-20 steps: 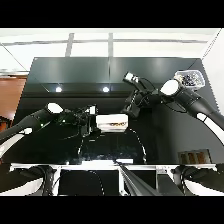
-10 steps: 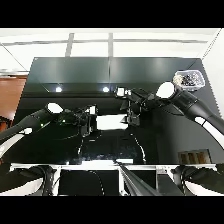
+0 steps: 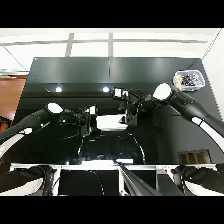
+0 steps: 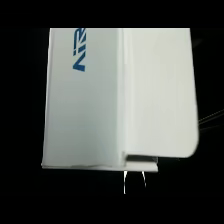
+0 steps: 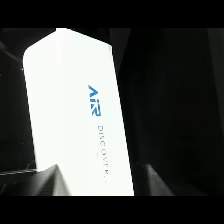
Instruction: Fold the box and place the chain.
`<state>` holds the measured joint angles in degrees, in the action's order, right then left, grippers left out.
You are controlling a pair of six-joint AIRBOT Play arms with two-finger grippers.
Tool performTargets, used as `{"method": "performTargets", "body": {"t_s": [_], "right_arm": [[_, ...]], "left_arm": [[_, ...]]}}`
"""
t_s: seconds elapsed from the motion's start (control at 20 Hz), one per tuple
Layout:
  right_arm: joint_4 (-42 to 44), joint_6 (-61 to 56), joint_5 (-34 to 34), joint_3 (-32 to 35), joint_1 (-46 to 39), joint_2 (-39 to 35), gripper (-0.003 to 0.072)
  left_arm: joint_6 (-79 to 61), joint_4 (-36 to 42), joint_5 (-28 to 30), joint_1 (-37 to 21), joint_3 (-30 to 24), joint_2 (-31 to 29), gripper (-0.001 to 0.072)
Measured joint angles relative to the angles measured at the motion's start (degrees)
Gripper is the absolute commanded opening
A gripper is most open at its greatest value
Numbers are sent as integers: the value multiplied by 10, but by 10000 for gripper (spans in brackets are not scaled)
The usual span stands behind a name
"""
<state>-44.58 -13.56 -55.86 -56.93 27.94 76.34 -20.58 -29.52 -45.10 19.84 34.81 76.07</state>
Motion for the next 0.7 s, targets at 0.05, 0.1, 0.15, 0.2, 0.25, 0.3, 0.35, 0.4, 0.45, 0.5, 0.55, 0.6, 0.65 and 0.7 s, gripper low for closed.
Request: {"method": "performTargets", "body": {"t_s": [0.05, 0.1, 0.15, 0.2, 0.25, 0.3, 0.35, 0.4, 0.45, 0.5, 0.55, 0.6, 0.65, 0.7], "right_arm": [[0, 0, 0, 0, 0, 1, 513], [0, -1, -1, 0, 0, 2, 410], [0, -5, -2, 0, 0, 2, 409], [-4, -10, -3, 0, 0, 2, 408], [-7, -16, -4, 0, 0, 2, 408], [-10, -24, -4, 0, 0, 3, 407], [-12, -30, -4, 0, 1, 3, 407], [-15, -34, -5, 0, 1, 3, 405], [-16, -38, -5, 0, 1, 3, 247], [-17, -42, -5, 0, 3, 3, 162], [-18, -45, -3, 0, 5, 3, 161], [-18, -46, 0, 0, 5, 3, 161], [-19, -48, 0, 0, 6, 4, 161], [-19, -49, 1, 0, 6, 4, 161]], "left_arm": [[0, 0, 0, 0, 0, 0, 449], [0, 0, 0, 0, 0, 0, 449], [0, 0, 0, 0, 0, 0, 448], [0, 0, 0, 0, 0, 0, 448], [0, 0, 0, 0, 0, 0, 449], [0, 0, 0, 0, 0, 0, 449], [0, 0, 0, 0, 0, 0, 449], [0, 0, 0, 0, 0, 0, 449], [0, 0, 0, 0, 0, 0, 449], [0, 0, 0, 0, 0, 0, 449], [1, 0, 0, 0, 0, 0, 449], [1, 0, 0, 0, 0, 0, 449], [1, 0, 0, 0, 0, 0, 449], [1, 0, 0, 0, 0, 0, 449]]}}
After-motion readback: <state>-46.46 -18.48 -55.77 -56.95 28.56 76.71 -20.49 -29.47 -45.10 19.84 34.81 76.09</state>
